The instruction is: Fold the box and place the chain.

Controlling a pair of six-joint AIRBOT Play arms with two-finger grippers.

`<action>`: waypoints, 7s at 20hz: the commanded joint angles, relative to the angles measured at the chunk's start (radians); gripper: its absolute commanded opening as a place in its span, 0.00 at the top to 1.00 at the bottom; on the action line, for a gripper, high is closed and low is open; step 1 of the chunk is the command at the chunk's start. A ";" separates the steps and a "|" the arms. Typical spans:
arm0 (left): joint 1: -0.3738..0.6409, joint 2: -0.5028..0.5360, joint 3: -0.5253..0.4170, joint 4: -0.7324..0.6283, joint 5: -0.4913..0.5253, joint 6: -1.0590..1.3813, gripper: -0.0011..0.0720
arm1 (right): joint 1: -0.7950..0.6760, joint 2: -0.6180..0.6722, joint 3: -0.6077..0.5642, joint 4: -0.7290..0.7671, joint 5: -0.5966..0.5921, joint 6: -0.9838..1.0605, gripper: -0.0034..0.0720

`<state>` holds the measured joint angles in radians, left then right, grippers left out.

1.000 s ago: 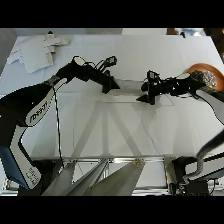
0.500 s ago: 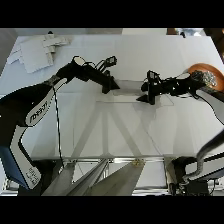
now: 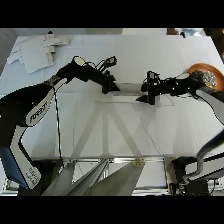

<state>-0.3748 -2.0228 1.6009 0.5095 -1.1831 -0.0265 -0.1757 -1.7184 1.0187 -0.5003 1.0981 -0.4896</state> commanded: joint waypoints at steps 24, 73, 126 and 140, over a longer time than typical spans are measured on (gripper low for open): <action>0.047 0.154 -0.002 0.092 -0.331 -0.186 0.98 | 0.000 0.000 0.000 0.000 -0.002 0.002 0.71; 0.061 0.288 -0.095 0.449 -0.053 -0.096 0.60 | 0.000 0.000 0.000 0.000 -0.002 0.002 0.71; -0.039 0.204 -0.198 0.283 0.084 0.189 0.77 | 0.000 0.000 0.000 0.000 -0.002 0.002 0.71; -0.039 0.174 -0.198 0.208 0.095 0.209 0.80 | 0.000 0.000 0.000 0.000 -0.002 0.002 0.71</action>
<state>-0.4126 -1.8381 1.4025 0.7319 -1.0885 0.1822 -0.1757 -1.7184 1.0183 -0.5011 1.0958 -0.4885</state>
